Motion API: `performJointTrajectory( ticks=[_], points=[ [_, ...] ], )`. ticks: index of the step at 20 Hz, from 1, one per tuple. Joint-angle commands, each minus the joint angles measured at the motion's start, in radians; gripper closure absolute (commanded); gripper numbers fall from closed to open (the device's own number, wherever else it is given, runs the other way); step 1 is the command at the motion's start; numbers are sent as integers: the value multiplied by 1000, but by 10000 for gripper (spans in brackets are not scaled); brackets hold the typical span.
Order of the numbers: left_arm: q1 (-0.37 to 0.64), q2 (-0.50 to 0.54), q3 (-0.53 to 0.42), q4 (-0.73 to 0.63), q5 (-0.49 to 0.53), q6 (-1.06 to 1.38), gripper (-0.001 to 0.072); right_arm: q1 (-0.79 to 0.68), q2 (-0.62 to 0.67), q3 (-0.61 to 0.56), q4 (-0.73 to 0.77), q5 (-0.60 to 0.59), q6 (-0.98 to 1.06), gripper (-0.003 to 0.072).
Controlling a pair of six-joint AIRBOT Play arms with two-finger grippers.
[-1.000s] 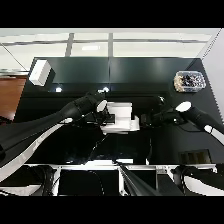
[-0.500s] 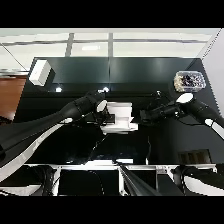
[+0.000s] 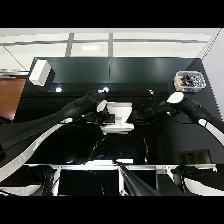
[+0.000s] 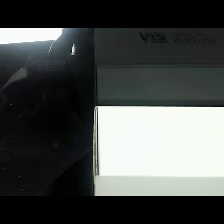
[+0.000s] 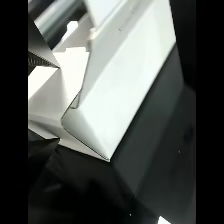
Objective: Fold the box and place the chain.
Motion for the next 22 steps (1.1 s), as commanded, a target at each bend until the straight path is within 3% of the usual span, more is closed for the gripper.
performJointTrajectory(
  ticks=[1, 2, 3, 4, 8, 14, 17, 18, 22],
  points=[
    [0, 0, 1, 0, 1, 1, 682, 98, -1, 66, -185, -64, 223, 213],
    [0, 0, 1, 0, 1, 0, 682, 125, -1, 85, -228, -68, 277, 214],
    [0, 0, 1, 0, 1, 0, 682, 154, -1, 104, -283, -68, 329, 318],
    [0, 0, 1, 0, 1, 0, 682, 180, -1, 119, -346, -68, 387, 341],
    [0, 0, 1, 0, 1, 0, 682, 263, -2, 138, -589, -73, 616, 341],
    [0, 0, 1, 0, 2, 0, 682, 380, -87, 235, -785, -20, 840, 347],
    [0, 0, 1, 0, 1, 0, 682, 401, -125, 263, -808, -2, 936, 361],
    [0, 0, 1, 0, 1, 0, 682, 401, -135, 262, -809, 6, 949, 437],
    [0, 0, 1, 0, 1, 1, 682, 401, -156, 262, -805, 30, 967, 437]
  ],
)
